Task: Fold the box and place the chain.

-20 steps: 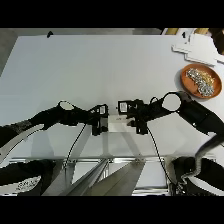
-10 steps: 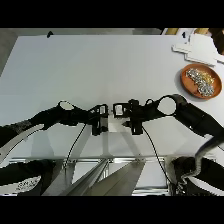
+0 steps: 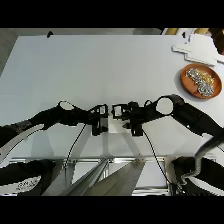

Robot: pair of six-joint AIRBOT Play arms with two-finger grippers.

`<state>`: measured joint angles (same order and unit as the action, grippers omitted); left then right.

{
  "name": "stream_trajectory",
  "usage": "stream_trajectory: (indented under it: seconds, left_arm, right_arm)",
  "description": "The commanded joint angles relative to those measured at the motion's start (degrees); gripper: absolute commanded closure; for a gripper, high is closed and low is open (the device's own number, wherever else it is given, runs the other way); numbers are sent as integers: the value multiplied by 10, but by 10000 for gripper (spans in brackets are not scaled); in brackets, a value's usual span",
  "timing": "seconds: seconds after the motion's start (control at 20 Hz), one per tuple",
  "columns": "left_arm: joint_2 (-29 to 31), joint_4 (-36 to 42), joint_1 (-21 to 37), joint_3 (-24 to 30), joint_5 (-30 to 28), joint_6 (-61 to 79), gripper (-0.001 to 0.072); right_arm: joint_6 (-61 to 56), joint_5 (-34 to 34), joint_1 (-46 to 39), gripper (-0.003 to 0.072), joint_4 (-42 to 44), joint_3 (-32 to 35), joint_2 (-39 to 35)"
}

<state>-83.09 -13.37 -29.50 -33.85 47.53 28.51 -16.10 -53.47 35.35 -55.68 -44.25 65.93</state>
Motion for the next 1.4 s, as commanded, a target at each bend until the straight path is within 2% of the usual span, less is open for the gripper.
stream_trajectory:
  seconds: [0.0, 0.2, 0.4, 0.5, 0.6, 0.65, 1.35]
  left_arm:
    - [0, 0, 0, 0, -2, 0, 697]
    - [0, 0, 0, 0, -2, 0, 697]
    - [0, 0, 0, 0, -2, 0, 697]
    - [0, 0, 0, 0, -2, 0, 697]
    - [0, 0, 0, 0, -2, 0, 697]
    - [0, 0, 0, 0, -2, 0, 697]
    - [0, 0, 0, 0, -2, 0, 697]
  right_arm:
    - [-2, -12, 1, 395, 0, 0, 0]
    - [-4, -5, 0, 392, 0, 0, 1]
    - [-61, 54, 0, 406, -45, 0, 3]
    - [-60, 43, 0, 509, -50, 0, 3]
    - [-60, 30, 0, 549, -50, 0, 3]
    - [-60, 28, 0, 605, -50, 0, 2]
    - [-62, 53, 0, 609, -49, 0, -13]
